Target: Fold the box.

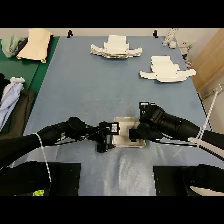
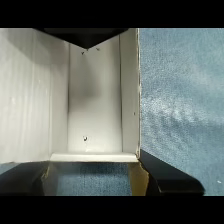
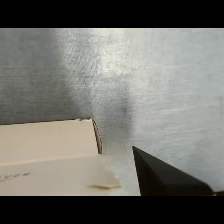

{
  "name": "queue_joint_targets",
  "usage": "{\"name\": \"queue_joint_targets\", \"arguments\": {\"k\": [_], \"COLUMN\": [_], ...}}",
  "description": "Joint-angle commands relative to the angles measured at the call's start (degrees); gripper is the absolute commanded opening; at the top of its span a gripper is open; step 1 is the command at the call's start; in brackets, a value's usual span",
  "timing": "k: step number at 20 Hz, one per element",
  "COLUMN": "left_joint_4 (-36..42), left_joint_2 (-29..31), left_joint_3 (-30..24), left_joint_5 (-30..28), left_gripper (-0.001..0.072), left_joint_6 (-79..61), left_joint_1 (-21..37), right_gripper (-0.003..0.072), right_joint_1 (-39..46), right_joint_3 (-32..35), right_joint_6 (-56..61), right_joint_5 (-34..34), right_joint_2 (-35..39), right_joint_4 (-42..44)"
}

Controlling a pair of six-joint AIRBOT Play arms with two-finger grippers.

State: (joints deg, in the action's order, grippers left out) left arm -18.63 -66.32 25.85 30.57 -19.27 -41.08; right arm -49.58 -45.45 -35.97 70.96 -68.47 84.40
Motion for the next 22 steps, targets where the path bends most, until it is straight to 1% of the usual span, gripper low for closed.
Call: {"name": "queue_joint_targets", "arguments": {"k": [1,6,7,8,10,11,12,13,14,15,16,17,18,19,20,21,22], "left_joint_4": [0.0,0.0,0.0,0.0,0.0,0.0,0.0,0.0,0.0,0.0,0.0,0.0,0.0,0.0,0.0,0.0,0.0], "left_joint_2": [0.0,0.0,0.0,0.0,0.0,0.0,0.0,0.0,0.0,0.0,0.0,0.0,0.0,0.0,0.0,0.0,0.0], "left_joint_3": [0.0,0.0,0.0,0.0,0.0,0.1,0.1,0.0,0.1,0.1,0.1,0.0,0.1,0.1,0.1,0.1,0.1], "left_joint_5": [0.0,0.0,0.0,0.0,0.0,0.0,0.0,0.0,0.0,0.0,0.0,0.0,0.0,0.0,0.0,0.0,0.0], "left_gripper": [0.0447,0.0447,0.0447,0.0447,0.0447,0.0447,0.0447,0.0447,0.0447,0.0447,0.0447,0.0447,0.0447,0.0447,0.0447,0.0447,0.0448], "left_joint_6": [0.0,0.0,0.0,0.0,0.0,0.0,0.0,0.0,0.0,0.0,0.0,0.0,0.0,0.0,0.0,0.0,0.0], "left_joint_1": [0.0,0.0,0.0,0.0,0.0,0.0,0.0,0.0,0.0,0.0,0.0,0.0,0.0,0.0,0.0,0.0,0.0], "right_gripper": [0.072,0.072,0.0669,0.0541,0.0121,0.0026,0.0,0.0,0.0,0.0,-0.0001,0.0,-0.0001,0.0,0.0,0.0,0.0], "right_joint_1": [1.0,1.4,1.4,1.5,1.8,3.9,7.3,12.4,17.9,24.4,31.3,37.5,43.2,48.3,51.8,53.9,54.5], "right_joint_3": [-2.1,-12.3,-14.1,-15.1,-15.2,-15.0,-14.3,-13.4,-12.3,-11.5,-11.4,-11.4,-11.4,-11.4,-11.4,-11.4,-11.5], "right_joint_6": [-0.5,-9.2,-10.6,-12.0,-14.3,-15.8,-17.7,-20.4,-24.0,-29.7,-37.1,-44.9,-52.9,-62.0,-71.1,-78.4,-83.4], "right_joint_5": [4.5,14.1,16.3,18.1,22.1,23.7,23.1,20.0,15.1,9.5,5.0,2.0,0.6,1.1,3.8,8.6,13.3], "right_joint_2": [0.0,1.1,1.7,2.3,3.6,3.6,3.5,3.5,3.5,3.0,1.8,0.2,-1.8,-4.3,-6.7,-9.4,-11.6], "right_joint_4": [0.0,-1.0,-2.8,-5.7,-14.8,-18.5,-19.3,-17.0,-12.6,-5.2,4.9,16.2,28.6,41.9,52.7,61.3,66.0]}}
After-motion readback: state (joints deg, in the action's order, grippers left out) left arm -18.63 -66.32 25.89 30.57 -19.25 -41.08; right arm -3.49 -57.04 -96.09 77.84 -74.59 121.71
